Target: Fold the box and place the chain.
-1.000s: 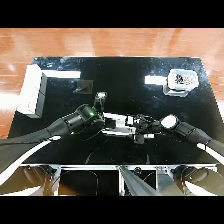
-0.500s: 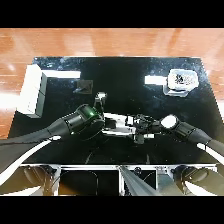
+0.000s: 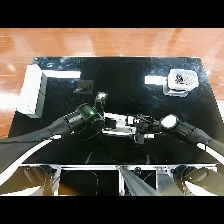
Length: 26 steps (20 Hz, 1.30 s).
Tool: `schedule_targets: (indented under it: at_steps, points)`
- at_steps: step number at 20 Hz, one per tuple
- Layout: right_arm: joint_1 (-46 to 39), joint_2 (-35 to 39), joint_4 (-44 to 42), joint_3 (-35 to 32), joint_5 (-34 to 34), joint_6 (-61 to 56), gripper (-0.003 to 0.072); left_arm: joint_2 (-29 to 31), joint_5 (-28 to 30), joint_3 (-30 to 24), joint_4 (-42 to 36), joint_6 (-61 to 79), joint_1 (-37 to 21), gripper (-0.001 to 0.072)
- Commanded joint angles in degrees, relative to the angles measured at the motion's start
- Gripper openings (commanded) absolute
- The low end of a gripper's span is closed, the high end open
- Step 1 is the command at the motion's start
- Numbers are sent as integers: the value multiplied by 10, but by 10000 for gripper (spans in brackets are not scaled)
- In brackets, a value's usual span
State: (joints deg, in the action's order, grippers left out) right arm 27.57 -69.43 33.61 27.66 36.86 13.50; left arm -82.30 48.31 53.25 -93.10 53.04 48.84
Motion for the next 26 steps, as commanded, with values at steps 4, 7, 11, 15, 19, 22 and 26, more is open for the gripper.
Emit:
schedule_targets:
  at_steps: [4,7,11,15,19,22,26]
  points:
    - [1,0,0,0,0,0,588,-2,-3,25,-6,23,2,21]
    - [0,0,0,0,0,0,588,-2,14,27,-10,23,2,24]
    - [0,0,0,0,0,0,588,-2,38,27,-22,23,2,359]
    - [0,0,0,0,0,0,588,-2,42,27,-22,23,2,359]
    - [0,0,0,0,0,0,586,-2,53,27,-20,23,1,359]
    - [1,0,4,0,3,0,330,-2,53,27,-20,23,1,359]
    - [1,0,3,0,3,0,333,-2,52,27,-20,23,1,359]
